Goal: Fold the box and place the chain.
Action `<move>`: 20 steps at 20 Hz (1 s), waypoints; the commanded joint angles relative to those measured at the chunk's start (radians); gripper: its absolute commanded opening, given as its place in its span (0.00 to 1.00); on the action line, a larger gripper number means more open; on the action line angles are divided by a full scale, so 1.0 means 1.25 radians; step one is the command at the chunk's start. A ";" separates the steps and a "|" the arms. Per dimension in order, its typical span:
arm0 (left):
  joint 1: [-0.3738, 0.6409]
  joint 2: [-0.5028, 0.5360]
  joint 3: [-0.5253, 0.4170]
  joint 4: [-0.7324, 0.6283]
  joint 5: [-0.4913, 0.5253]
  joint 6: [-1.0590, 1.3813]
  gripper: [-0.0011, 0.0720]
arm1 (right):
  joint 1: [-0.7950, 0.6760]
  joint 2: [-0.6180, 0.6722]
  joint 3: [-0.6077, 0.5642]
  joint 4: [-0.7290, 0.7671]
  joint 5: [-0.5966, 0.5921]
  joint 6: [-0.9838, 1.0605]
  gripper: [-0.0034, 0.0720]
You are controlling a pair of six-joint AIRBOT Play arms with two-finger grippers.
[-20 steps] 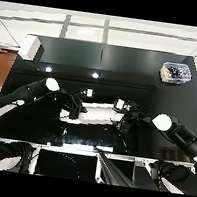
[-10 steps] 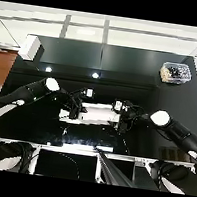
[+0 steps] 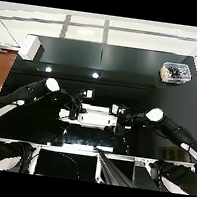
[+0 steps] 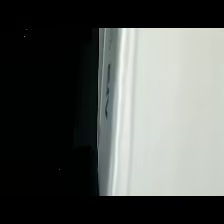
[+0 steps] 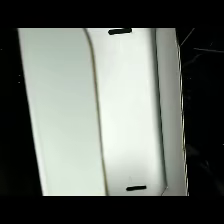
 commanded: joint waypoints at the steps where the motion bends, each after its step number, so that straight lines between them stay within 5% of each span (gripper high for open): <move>1: 0.000 0.000 0.000 -0.002 0.003 -0.001 0.06 | 0.001 -0.027 0.000 0.002 0.003 -0.058 0.98; 20: 0.000 0.000 0.000 -0.002 0.003 -0.001 0.06 | 0.001 -0.050 0.000 -0.058 -0.022 -0.047 0.97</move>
